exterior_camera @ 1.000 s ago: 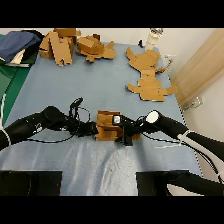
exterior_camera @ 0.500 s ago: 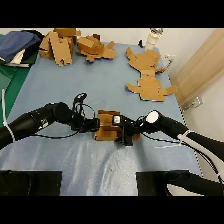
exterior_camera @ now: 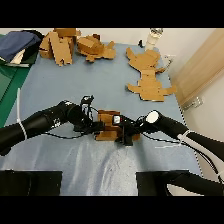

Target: Fold the box.

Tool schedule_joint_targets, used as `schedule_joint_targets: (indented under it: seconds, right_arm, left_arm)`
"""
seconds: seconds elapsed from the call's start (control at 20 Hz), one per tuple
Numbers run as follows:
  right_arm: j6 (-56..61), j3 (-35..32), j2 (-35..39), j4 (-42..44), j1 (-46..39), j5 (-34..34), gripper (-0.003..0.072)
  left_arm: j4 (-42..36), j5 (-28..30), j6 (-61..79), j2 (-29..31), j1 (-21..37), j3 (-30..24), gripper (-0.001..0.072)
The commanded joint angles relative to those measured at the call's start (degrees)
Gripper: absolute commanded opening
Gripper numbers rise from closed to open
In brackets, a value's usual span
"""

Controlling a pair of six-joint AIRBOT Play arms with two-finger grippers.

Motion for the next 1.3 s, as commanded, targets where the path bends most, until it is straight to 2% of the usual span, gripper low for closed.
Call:
schedule_joint_targets:
  seconds: [0.0,0.25,0.4,0.65,0.7,0.75,1.25]
  right_arm:
    - [0.02,0.02,0.02,0.02,0.07,-0.11,0.0543]
    - [0.00,0.02,0.02,0.02,0.07,-0.11,0.0543]
    - [0.02,0.02,0.02,0.02,0.07,-0.13,0.0543]
    - [0.00,0.02,0.02,0.02,0.07,-0.11,0.0542]
    - [0.00,0.02,0.02,0.02,0.07,-0.11,0.0543]
    - [0.00,0.02,0.02,0.02,0.07,-0.13,0.0543]
    - [0.02,0.02,0.02,0.02,0.07,-0.13,0.0543]
  left_arm:
    - [6.73,-3.65,-8.24,-2.89,-2.38,3.26,0.0354]
    - [10.97,-8.24,-12.20,-9.92,-5.68,10.10,0.0354]
    - [16.22,-11.69,-16.31,-11.87,-6.78,12.98,0.0354]
    - [18.23,-15.04,-16.41,-14.40,-7.82,16.72,0.0352]
    - [18.34,-15.34,-16.98,-14.51,-8.11,16.74,0.0231]
    - [18.69,-15.17,-16.57,-14.49,-8.20,16.74,0.0006]
    - [17.90,-13.57,-15.85,-14.32,-8.85,17.53,0.0012]
